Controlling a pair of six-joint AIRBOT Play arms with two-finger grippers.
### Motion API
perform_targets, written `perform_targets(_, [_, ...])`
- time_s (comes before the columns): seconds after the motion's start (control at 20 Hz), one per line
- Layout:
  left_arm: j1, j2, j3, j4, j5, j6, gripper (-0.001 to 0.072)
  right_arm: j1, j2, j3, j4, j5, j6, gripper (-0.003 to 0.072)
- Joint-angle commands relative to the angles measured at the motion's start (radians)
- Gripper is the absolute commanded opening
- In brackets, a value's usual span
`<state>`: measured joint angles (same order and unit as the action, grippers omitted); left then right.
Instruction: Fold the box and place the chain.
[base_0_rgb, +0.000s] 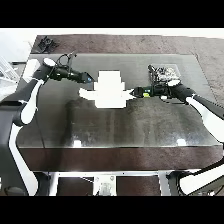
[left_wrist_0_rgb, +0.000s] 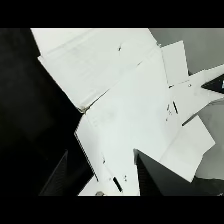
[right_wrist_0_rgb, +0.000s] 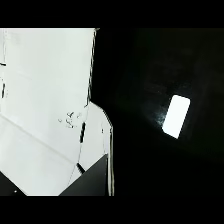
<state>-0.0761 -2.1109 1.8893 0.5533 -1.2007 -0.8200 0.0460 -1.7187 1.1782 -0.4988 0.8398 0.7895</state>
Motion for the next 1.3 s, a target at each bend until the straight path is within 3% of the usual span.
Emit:
perform_targets(0.0, [-0.021, -0.034, 0.005, -0.026, 0.014, 0.009, 0.0490, 0.002, 0.000, 0.000, 0.031, -0.001, -0.035, 0.0003])
perform_targets(0.2, [-0.021, -0.054, 0.005, -0.098, 0.045, 0.037, 0.0489, 0.003, 0.000, 0.000, 0.035, 0.020, -0.048, 0.0004])
perform_targets(0.7, [-0.042, -0.088, 0.013, -0.121, 0.078, 0.043, 0.0487, 0.003, 0.000, 0.000, 0.035, 0.025, -0.064, 0.0004])
perform_targets(1.25, [-0.042, -0.114, 0.039, -0.120, 0.008, 0.042, 0.0463, 0.003, 0.000, 0.000, 0.035, 0.026, -0.069, 0.0005])
